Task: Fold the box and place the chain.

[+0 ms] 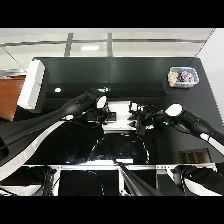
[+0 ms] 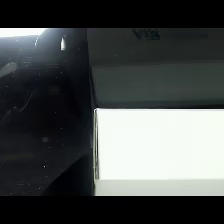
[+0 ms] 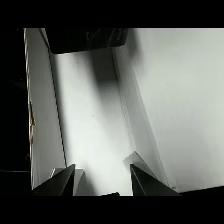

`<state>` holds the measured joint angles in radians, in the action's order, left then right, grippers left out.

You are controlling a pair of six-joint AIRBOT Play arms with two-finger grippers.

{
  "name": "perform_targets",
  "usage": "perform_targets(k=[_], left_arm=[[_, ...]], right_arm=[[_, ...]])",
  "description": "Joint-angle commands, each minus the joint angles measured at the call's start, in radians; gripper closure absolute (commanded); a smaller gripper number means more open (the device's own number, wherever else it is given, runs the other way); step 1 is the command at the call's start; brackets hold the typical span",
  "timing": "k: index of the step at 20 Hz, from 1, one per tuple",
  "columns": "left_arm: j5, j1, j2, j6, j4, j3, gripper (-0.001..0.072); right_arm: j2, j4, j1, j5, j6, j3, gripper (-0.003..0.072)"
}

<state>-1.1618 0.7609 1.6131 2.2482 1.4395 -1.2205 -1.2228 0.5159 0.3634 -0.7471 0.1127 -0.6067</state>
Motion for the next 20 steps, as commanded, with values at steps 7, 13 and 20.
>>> perform_targets(k=[7,13,20], left_arm=[[0.002,-0.001,0.000,-0.001,-0.005,0.000,0.0683],[0.001,-0.001,0.000,0.000,-0.013,0.000,0.0682],[0.002,-0.001,0.000,0.000,-0.011,0.000,0.0682]], right_arm=[[0.104,0.355,-0.115,-0.235,-0.904,-0.128,0.0672],[0.156,0.508,-0.661,-0.279,-1.535,-0.089,0.0672],[-0.054,0.164,-0.618,-0.410,-1.286,0.077,0.0672]])
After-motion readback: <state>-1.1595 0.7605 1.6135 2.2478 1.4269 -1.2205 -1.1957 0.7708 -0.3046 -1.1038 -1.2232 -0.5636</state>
